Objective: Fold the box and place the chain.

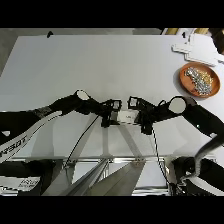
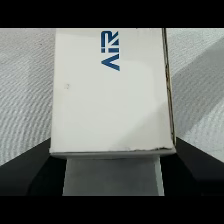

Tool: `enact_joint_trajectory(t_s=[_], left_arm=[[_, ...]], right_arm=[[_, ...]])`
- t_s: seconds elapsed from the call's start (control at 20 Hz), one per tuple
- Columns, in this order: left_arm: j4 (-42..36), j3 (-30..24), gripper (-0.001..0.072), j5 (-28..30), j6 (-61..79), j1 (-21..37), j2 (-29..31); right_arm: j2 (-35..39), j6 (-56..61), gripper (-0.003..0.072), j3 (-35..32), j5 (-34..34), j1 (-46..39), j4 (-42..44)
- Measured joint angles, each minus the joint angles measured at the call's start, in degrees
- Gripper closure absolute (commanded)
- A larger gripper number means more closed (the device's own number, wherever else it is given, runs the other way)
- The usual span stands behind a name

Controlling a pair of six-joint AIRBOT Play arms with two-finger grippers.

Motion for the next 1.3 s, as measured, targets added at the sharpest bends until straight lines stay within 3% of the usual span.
enact_joint_trajectory(t_s=[0.35,0.65,0.85,1.3], left_arm=[[-0.2,0.0,0.0502,0.2,-0.2,0.0,0.0],[-0.1,0.0,0.0502,0.1,0.0,0.0,0.0],[0.0,0.0,0.0502,0.0,0.0,0.0,0.0],[-0.5,0.0,0.0504,0.0,0.0,0.0,0.0]], right_arm=[[6.4,5.9,0.063,2.6,-0.3,-5.1,-0.3],[12.3,26.9,0.0637,2.5,7.9,-19.4,-16.8],[13.0,37.0,0.0636,-1.3,11.2,-28.9,-21.6],[13.4,42.3,0.0636,-3.6,14.2,-34.3,-23.5]])
